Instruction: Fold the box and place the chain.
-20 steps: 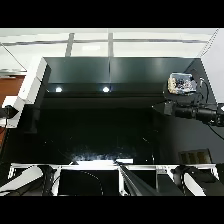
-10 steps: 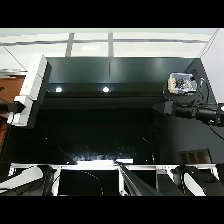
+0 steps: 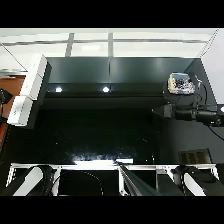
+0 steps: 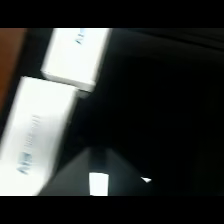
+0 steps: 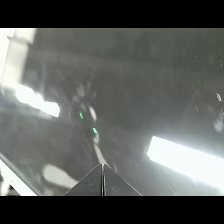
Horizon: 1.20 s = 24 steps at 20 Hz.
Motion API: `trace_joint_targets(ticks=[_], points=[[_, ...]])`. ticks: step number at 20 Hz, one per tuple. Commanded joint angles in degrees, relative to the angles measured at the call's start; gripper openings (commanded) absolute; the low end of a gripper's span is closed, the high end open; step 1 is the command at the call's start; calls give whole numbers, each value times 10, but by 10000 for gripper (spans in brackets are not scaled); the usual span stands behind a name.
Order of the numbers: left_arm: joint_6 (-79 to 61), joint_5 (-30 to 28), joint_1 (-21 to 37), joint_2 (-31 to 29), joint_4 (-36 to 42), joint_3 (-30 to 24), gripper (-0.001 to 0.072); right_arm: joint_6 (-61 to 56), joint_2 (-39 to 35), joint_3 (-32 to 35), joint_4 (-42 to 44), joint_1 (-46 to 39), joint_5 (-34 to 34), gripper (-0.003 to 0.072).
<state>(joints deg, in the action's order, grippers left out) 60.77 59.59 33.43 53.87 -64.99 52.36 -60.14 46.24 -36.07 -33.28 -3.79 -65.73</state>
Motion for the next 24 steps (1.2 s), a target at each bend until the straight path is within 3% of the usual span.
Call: trace_joint_targets(ticks=[1, 4, 6, 8, 12, 14, 24], points=[[63, 91, -64, -71, 52, -37, 24, -91, -35, 13, -156, 0, 71, 6], [59, 19, -171, -193, 57, -166, 24, -183, -112, 52, -307, 0, 180, 7], [52, -39, -238, -276, 49, -253, 25, -186, -132, 80, -360, 0, 202, 10], [53, -76, -282, -330, 24, -304, 25, -188, -132, 86, -433, 0, 195, 13], [55, -113, -303, -369, 30, -317, 27, -187, -132, 86, -463, 0, 193, 13], [56, -114, -303, -370, 59, -317, 27, -187, -132, 86, -463, 0, 193, 13], [56, -114, -303, -369, 61, -317, 27, -187, -132, 86, -463, 0, 193, 13]])
